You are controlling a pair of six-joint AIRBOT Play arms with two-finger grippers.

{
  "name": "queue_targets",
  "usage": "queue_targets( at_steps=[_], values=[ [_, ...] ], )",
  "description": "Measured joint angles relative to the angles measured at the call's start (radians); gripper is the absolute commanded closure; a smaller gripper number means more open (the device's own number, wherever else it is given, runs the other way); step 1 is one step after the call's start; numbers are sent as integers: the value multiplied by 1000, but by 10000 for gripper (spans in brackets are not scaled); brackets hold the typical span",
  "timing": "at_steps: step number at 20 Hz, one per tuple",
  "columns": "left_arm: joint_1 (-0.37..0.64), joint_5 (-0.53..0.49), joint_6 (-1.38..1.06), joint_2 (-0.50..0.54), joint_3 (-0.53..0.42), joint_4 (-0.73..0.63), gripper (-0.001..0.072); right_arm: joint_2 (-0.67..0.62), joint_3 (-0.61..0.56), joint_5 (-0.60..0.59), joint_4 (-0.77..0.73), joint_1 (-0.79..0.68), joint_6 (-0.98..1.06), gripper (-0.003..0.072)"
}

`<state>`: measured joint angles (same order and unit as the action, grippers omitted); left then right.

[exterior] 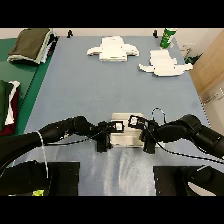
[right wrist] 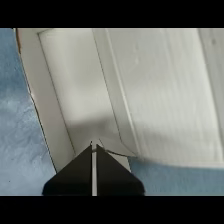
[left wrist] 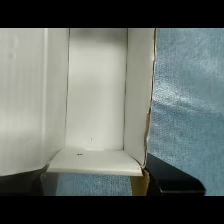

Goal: Fold the box.

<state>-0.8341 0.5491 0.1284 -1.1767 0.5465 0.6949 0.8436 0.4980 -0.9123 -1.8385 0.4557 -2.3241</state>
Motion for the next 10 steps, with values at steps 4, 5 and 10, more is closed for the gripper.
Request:
queue_targets(
  at_steps=[4,5,10],
  values=[
    [0,0,0,0,0,0,117,-70,20,-122,340,-14,405,684],
    [0,0,0,0,0,0,117,-84,24,-167,450,-29,555,683],
    [0,0,0,0,0,0,117,-69,18,-301,548,-259,982,684]
  ],
)
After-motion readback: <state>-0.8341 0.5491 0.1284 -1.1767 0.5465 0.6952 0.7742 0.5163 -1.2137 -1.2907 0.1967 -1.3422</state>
